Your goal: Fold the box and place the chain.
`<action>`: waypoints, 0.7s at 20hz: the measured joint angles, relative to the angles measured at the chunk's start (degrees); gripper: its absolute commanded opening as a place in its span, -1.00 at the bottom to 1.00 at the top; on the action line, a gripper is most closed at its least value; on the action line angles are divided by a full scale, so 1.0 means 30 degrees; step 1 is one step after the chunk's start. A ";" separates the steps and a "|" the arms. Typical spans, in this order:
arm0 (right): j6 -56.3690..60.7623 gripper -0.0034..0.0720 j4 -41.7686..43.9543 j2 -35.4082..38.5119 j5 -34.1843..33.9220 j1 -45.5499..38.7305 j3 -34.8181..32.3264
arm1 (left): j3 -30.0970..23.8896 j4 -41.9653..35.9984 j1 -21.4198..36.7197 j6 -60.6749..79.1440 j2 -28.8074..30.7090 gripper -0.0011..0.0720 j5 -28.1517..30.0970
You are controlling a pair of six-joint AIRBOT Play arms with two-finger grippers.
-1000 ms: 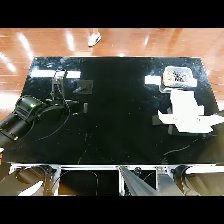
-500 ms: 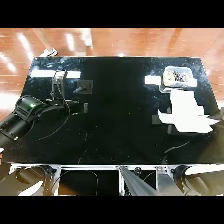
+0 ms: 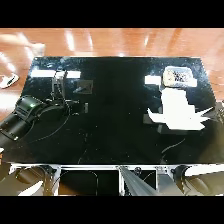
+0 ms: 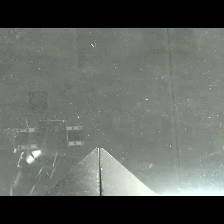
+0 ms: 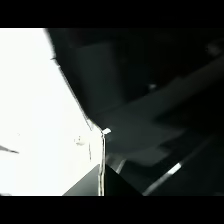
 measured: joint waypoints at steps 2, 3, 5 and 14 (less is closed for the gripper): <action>0.0000 -0.83 0.0532 0.0554 0.0044 0.0758 -0.0532 | 0.0000 -0.0051 0.0000 0.0000 0.0000 -0.91 0.0000; 0.0000 -0.83 0.0692 0.0889 0.0051 0.1144 -0.0889 | 0.0000 -0.0066 0.0000 0.0000 0.0000 -0.91 0.0000; 0.0000 -0.83 0.1020 0.1800 0.0007 0.2004 -0.1916 | 0.0000 -0.0095 0.0000 0.0000 0.0000 -0.91 -0.0007; 0.0146 -0.83 0.4182 0.7176 -0.2273 0.5858 -0.7701 | 0.0000 -0.0117 0.0000 0.0000 0.0000 -0.91 -0.0401</action>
